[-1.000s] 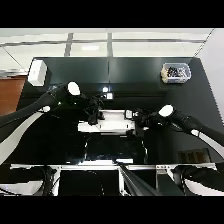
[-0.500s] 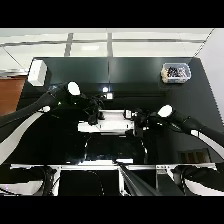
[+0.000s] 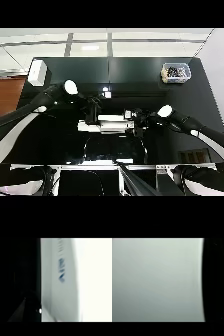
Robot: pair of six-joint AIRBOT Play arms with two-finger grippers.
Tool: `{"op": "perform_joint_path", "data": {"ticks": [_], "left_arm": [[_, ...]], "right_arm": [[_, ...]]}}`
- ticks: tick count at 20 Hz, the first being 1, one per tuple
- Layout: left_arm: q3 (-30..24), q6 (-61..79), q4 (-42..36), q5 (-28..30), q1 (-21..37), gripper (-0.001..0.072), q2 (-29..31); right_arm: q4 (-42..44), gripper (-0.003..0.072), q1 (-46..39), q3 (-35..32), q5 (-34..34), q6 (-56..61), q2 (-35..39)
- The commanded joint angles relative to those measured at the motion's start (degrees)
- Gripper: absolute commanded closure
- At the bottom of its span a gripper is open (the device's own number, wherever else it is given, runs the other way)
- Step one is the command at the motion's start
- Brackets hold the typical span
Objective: Fold the box and place the chain.
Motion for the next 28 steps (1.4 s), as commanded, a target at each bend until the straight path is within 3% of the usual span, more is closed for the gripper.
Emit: {"op": "perform_joint_path", "data": {"ticks": [1,4,5,6,7,8,9,11,14,16,18,22,28], "left_arm": [[0.04,-12.52,10.38,-4.33,3.72,-0.0011,5.35],[-0.02,-23.65,10.75,-10.78,11.17,0.0004,10.78],[-0.04,-28.68,8.44,-14.45,13.46,0.0093,11.32],[-0.50,-32.46,4.28,-18.95,15.39,0.0314,11.13],[-2.25,-32.92,-2.01,-23.19,16.94,0.0670,10.73],[-5.01,-29.88,-8.92,-25.90,17.35,0.0687,10.32],[-8.94,-26.08,-16.41,-26.47,16.96,0.0688,10.01],[-16.55,-18.99,-29.07,-21.46,14.21,0.0688,9.68],[-20.33,-8.31,-41.64,-4.72,9.68,0.0688,9.64],[-19.61,-7.10,-46.99,11.69,8.66,0.0688,9.64],[-18.10,-7.85,-43.04,19.87,8.76,0.0688,9.33],[-16.00,-21.20,-21.31,17.66,8.07,0.0688,6.12],[-16.00,-21.29,-20.24,15.32,3.91,0.0688,2.91]], "right_arm": [[-0.04,0.0223,0.02,-0.02,0.24,0.00,-0.04],[-0.07,0.0225,0.02,-0.02,0.26,0.00,-0.04],[-0.09,0.0226,0.02,-0.02,0.26,0.00,-0.04],[-0.33,0.0299,0.02,-0.02,0.48,-0.07,-0.04],[-0.85,0.0402,0.04,-0.02,0.83,-0.26,-0.04],[-1.05,0.0458,0.07,-0.02,1.18,-0.42,-0.04],[-1.05,0.0461,0.07,-0.02,1.18,-0.42,-0.04],[-1.03,0.0461,0.07,-0.02,1.18,-0.42,-0.04],[-1.03,0.0461,0.07,-0.02,1.14,-0.42,-0.04],[-1.01,0.0461,0.07,-0.02,1.11,-0.42,-0.04],[-1.01,0.0461,0.07,0.00,1.09,-0.42,-0.04],[-0.98,0.0461,0.07,-0.02,1.09,-0.42,-0.04],[-0.96,0.0461,0.07,0.00,1.07,-0.42,-0.04]]}}
